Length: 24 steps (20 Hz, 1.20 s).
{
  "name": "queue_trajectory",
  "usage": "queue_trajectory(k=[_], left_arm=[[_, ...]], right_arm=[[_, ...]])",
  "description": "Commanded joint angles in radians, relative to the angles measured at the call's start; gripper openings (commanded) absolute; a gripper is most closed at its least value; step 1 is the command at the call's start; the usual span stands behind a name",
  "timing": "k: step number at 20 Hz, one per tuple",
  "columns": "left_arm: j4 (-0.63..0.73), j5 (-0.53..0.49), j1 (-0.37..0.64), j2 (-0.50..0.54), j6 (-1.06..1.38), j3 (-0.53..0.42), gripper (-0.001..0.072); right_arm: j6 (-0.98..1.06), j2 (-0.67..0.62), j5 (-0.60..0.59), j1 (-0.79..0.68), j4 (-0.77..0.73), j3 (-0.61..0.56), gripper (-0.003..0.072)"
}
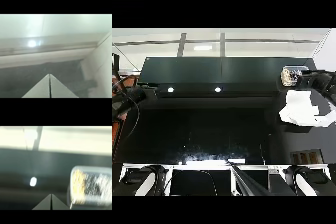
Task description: Fold the box and place the chain.
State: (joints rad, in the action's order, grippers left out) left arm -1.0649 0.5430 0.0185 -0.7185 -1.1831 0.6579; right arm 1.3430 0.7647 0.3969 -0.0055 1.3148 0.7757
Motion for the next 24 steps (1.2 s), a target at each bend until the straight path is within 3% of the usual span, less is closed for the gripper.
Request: queue_trajectory(k=[1, 2, 3, 4, 5, 7, 12, 14, 15, 17, 20, 21, 23, 24], left_arm=[[0.134, -0.099, 0.0, -0.094, 0.001, 0.0, 0.0042], [0.144, -0.107, -0.002, -0.129, 0.001, 0.001, 0.0209], [0.145, -0.106, -0.01, -0.165, 0.002, 0.004, 0.0623], [0.145, -0.082, -0.019, -0.195, 0.002, 0.01, 0.0711], [0.134, -0.038, -0.03, -0.22, 0.005, 0.018, 0.0711], [0.11, 0.026, -0.056, -0.249, 0.019, 0.028, 0.0711], [0.1, 0.041, -0.127, -0.253, 0.035, 0.029, 0.0711], [0.101, 0.042, -0.146, -0.253, 0.034, 0.029, 0.0711], [0.105, 0.041, -0.154, -0.253, 0.034, 0.029, 0.0711], [0.109, 0.042, -0.165, -0.253, 0.034, 0.029, 0.0711], [0.113, 0.042, -0.182, -0.253, 0.035, 0.029, 0.0711], [0.113, 0.042, -0.182, -0.253, 0.034, 0.029, 0.0711], [0.113, 0.042, -0.182, -0.253, 0.034, 0.029, 0.071], [0.113, 0.042, -0.182, -0.253, 0.034, 0.029, 0.071]], right_arm=[[-0.026, 0.042, -0.24, -0.033, 0.162, 0.0, 0.0017], [-0.016, 0.073, -0.286, -0.085, 0.19, 0.002, 0.0033], [0.029, 0.111, -0.288, -0.169, 0.165, 0.015, 0.0227], [0.101, 0.147, -0.239, -0.259, 0.142, 0.034, 0.0576], [0.148, 0.187, -0.165, -0.351, 0.137, 0.052, 0.072], [0.181, 0.294, 0.04, -0.518, 0.15, 0.112, 0.072], [0.2, 0.697, 0.752, -0.888, 0.183, 0.512, 0.072], [0.015, 0.814, 0.937, -0.945, 0.073, 0.595, 0.072], [-0.181, 0.855, 1.015, -0.958, -0.067, 0.609, 0.072], [-0.348, 0.889, 1.023, -0.956, -0.249, 0.609, 0.072], [-0.411, 0.918, 0.996, -0.896, -0.107, 0.609, 0.0718], [-0.409, 0.93, 0.995, -0.883, -0.057, 0.609, 0.0554], [-0.41, 0.94, 0.982, -0.879, -0.062, 0.609, 0.0464], [-0.41, 0.94, 0.985, -0.88, -0.06, 0.609, 0.0332]])
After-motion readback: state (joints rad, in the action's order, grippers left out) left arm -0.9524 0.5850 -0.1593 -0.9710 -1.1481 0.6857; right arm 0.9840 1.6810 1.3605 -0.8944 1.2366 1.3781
